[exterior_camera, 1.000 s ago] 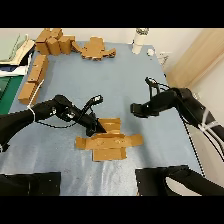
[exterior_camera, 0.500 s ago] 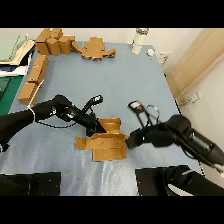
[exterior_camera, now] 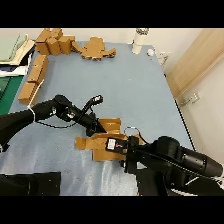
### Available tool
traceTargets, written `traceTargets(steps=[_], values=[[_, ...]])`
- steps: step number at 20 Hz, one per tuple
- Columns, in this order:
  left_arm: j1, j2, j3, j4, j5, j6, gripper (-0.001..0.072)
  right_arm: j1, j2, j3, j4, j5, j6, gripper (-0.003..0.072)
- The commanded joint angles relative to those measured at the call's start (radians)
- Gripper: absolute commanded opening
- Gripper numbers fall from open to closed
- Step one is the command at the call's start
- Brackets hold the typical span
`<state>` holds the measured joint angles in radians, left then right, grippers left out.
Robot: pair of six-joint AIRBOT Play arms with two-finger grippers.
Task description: Fold the box.
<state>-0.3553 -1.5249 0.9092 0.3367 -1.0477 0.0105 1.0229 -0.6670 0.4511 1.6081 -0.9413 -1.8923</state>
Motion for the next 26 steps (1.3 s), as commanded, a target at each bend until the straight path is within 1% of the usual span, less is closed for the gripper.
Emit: traceTargets(steps=[1,3,5,7,9,12,13,14,22,26], values=[[0.0,0.0,0.0,0.0,0.0,0.0,0.0012,0.02,-0.072,-0.008,0.005,0.056,-0.08,0.0538],[0.0,0.0,0.0,0.0,0.0,0.0,0.0013,0.023,-0.101,-0.008,0.037,0.059,-0.076,0.0537],[0.0,0.0,0.0,0.0,0.0,0.0,0.0013,0.054,-0.098,-0.008,0.05,0.059,-0.01,0.0537],[0.0,0.0,0.0,0.0,0.0,0.0,0.0013,0.12,-0.09,-0.008,-0.01,0.058,0.085,0.0537],[0.0,0.0,0.0,0.0,0.0,0.0,0.0013,0.217,-0.084,-0.008,-0.134,0.058,0.213,0.0537],[0.0,0.0,0.0,0.0,0.0,0.0,0.0012,0.367,-0.088,-0.031,-0.452,0.057,0.46,0.0537],[0.0,0.0,0.0,0.0,0.0,0.0,0.0012,0.393,-0.094,-0.042,-0.531,0.058,0.519,0.0537],[0.0,0.0,0.0,0.0,0.0,0.0,0.0013,0.407,-0.101,-0.05,-0.567,0.058,0.542,0.0537],[0.0,0.0,0.0,0.0,0.0,0.0,0.0013,0.408,-0.22,-0.053,-0.576,0.07,0.561,0.0537],[0.0,0.0,0.0,0.0,0.0,0.0,0.0013,0.409,-0.225,-0.05,-0.612,0.069,0.596,0.0535]])
